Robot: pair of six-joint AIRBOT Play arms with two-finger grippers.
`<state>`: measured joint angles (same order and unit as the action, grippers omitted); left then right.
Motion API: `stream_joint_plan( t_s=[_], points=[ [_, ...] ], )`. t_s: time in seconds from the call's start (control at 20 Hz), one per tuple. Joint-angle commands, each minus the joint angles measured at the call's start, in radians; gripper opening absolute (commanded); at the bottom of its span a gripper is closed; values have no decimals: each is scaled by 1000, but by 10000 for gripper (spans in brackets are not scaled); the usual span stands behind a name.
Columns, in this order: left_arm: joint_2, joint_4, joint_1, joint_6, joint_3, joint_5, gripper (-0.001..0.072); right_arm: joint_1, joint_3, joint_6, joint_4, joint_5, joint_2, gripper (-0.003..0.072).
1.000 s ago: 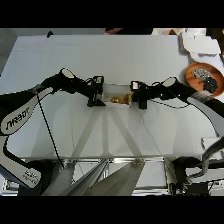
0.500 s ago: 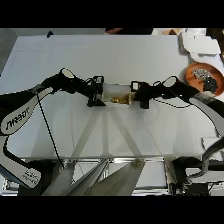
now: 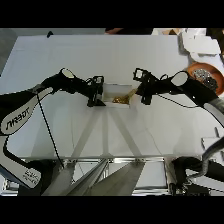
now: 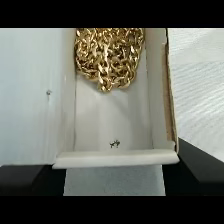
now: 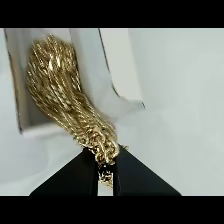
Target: Fold the box and place the chain.
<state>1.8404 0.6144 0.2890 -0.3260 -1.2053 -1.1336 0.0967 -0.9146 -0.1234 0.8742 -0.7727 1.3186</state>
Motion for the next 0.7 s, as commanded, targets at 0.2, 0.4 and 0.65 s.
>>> stream_joint_plan(
  t_s=[0.2,0.4,0.65],
  points=[
    [0,0,0,0,0,0,258,192,-3,-87,-167,183,-50,8],
    [0,0,0,0,0,0,258,283,-4,-86,-224,253,-50,9],
    [0,0,0,0,0,0,258,315,-4,-87,-270,323,-50,9]
  ],
)
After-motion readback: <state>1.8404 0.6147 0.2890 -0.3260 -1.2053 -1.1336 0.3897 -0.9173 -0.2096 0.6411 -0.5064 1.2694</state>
